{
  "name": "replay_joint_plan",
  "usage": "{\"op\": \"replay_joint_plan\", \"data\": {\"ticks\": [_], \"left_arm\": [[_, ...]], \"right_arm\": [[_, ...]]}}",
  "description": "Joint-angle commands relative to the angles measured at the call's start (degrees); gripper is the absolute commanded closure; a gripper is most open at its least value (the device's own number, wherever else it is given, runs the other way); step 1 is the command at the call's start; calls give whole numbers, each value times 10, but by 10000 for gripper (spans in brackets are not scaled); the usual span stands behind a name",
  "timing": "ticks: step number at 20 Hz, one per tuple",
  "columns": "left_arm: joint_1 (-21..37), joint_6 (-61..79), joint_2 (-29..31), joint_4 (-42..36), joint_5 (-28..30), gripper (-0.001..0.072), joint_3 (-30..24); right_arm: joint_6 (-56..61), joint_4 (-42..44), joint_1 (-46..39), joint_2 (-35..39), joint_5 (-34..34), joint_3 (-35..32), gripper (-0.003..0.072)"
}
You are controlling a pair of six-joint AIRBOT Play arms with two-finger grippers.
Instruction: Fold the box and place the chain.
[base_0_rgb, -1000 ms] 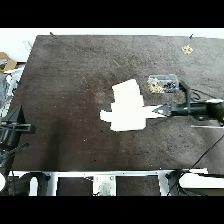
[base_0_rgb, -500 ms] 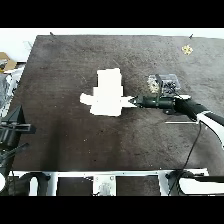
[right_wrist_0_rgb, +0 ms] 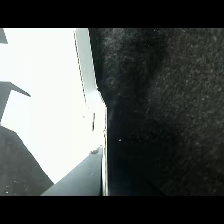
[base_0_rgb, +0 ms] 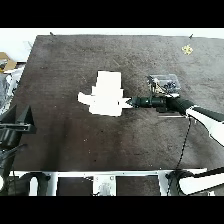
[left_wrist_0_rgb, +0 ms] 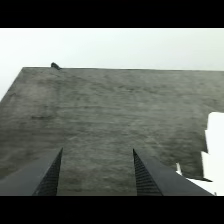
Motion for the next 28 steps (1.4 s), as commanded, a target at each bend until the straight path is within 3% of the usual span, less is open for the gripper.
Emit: {"op": "replay_joint_plan", "data": {"ticks": [1, 8, 11, 14, 16, 19, 25, 28], "left_arm": [[0, 34, 0, -44, -68, 223, 17], [0, 61, -3, -94, -169, 223, 24], [0, 71, -23, -111, -172, 223, 32], [0, 124, -85, -130, -160, 224, 78], [0, 139, -162, -134, -168, 224, 118], [0, 149, -309, -139, -229, 224, 193], [0, 146, -624, -139, -401, 224, 412], [-36, 112, -758, -130, -446, 223, 534]], "right_arm": [[-17, -6, 1, -5, 0, 5, 683], [-47, 0, 1, -4, 2, 5, 684], [-47, 0, 1, -4, 2, 10, 684], [-47, 0, 1, -4, 2, 11, 684], [-56, 0, 1, -4, 2, 11, 683], [-59, 0, 1, -4, 2, 11, 684], [-83, 0, 1, -4, 4, 11, 683], [-93, 0, 1, -4, 9, 12, 684]]}}
